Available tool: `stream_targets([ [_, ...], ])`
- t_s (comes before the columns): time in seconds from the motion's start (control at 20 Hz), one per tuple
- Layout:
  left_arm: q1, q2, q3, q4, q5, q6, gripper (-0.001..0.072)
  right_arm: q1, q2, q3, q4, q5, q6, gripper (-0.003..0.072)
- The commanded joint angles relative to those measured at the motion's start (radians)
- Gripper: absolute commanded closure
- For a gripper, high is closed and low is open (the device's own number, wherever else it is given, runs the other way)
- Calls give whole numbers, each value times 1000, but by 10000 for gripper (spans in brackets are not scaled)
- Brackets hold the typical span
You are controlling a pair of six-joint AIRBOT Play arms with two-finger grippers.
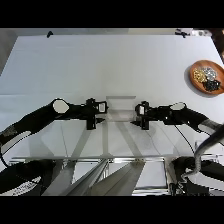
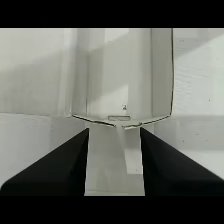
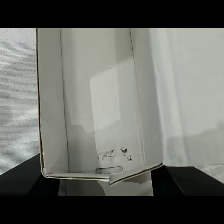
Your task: Fold the box and place the chain.
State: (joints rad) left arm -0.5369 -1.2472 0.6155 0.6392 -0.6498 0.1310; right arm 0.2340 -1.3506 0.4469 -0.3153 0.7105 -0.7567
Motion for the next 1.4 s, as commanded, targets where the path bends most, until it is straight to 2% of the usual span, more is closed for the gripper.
stream_targets([
  [0.0, -1, -5, 0, -25, 6, 1, 388, -1, 1, 1, 0, 1, 0, 265],
  [0.3, -11, -5, 0, -89, 10, 5, 406, -1, 1, 1, 0, 1, 0, 265],
  [0.35, -22, -5, 0, -88, 11, 8, 490, -1, 1, 1, 0, 1, 0, 265],
  [0.4, -35, -5, 0, -88, 11, 28, 539, -1, 1, 1, 0, 1, 0, 265],
  [0.45, -48, -6, 0, -89, 18, 36, 553, -1, 1, 1, 0, 1, 0, 265],
  [0.65, -76, -36, 0, -97, 60, 38, 552, -1, 1, 1, 0, 1, 0, 265],
  [0.8, -76, -66, 0, -154, 117, 38, 546, -1, 1, 1, 0, 2, 0, 265],
  [0.9, -76, -78, 0, -157, 135, 37, 474, -1, 1, 1, 0, 2, 0, 265],
  [1.05, -76, -81, 0, -158, 134, 37, 450, -1, 1, 1, 0, 2, 0, 265],
  [1.15, -76, -81, 0, -179, 137, 38, 245, -1, 1, 1, 0, 2, 0, 265],
  [1.2, -76, -81, 0, -189, 139, 39, 173, -1, 1, 1, 0, 2, 0, 265],
  [1.35, -76, -81, 0, -225, 138, 49, 169, -1, 1, 1, 0, 2, 0, 265],
])
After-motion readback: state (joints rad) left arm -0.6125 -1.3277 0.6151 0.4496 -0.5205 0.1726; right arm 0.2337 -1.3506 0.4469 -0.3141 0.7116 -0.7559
